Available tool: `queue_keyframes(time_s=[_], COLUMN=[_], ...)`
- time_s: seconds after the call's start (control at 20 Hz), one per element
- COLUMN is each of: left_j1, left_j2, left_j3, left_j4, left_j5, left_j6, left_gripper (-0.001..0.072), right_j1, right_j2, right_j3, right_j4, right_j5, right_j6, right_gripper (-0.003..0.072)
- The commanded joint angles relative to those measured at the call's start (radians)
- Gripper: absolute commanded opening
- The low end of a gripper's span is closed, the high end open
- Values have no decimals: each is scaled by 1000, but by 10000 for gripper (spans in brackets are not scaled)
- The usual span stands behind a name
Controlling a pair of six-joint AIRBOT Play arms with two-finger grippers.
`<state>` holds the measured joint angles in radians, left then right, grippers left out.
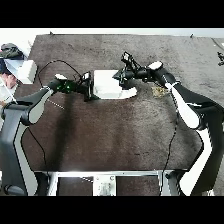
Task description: Fold the box and place the chain.
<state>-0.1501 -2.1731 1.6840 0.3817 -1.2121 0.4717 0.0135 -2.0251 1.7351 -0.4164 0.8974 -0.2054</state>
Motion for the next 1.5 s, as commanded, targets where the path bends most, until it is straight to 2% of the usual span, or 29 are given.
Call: queue_keyframes(time_s=[0.0, 0.1, 0.45, 0.7, 0.8, 0.95, 1.0, 1.05, 1.1, 1.3, 1.45], left_j1=[0, 0, 0, 0, 0, 0, 0, 0, 0, 0, 0], left_j2=[0, 0, 0, 0, 0, 0, 0, 0, 0, 0, 0], left_j3=[0, 0, 0, 0, 0, 0, 0, 0, 0, 0, 0], left_j4=[0, 0, 0, 0, 0, 0, 0, 0, 0, 0, 0], left_j5=[0, 0, 0, 0, 0, 0, 0, 0, 0, 0, 0], left_j6=[0, 0, 0, 0, 0, 0, 0, 0, 0, 0, 0], left_gripper=[346, 346, 345, 345, 345, 345, 346, 345, 345, 345, 346], right_j1=[4, 4, 2, 0, -16, -60, -72, -79, -80, -57, -30], right_j2=[-35, -53, -58, 20, 80, 162, 174, 174, 167, 103, 63], right_j3=[0, 0, 0, 1, 0, 1, 0, 0, 0, 0, 0], right_j4=[-40, -82, -81, -82, -83, -171, -216, -260, -322, -436, -463], right_j5=[-45, -41, -12, -5, 82, 319, 377, 406, 405, 350, 293], right_j6=[1, 1, 0, 1, 15, 68, 85, 109, 130, 135, 135], right_gripper=[-14, -14, -14, -14, -14, -14, 89, 408, 592, 600, 599])
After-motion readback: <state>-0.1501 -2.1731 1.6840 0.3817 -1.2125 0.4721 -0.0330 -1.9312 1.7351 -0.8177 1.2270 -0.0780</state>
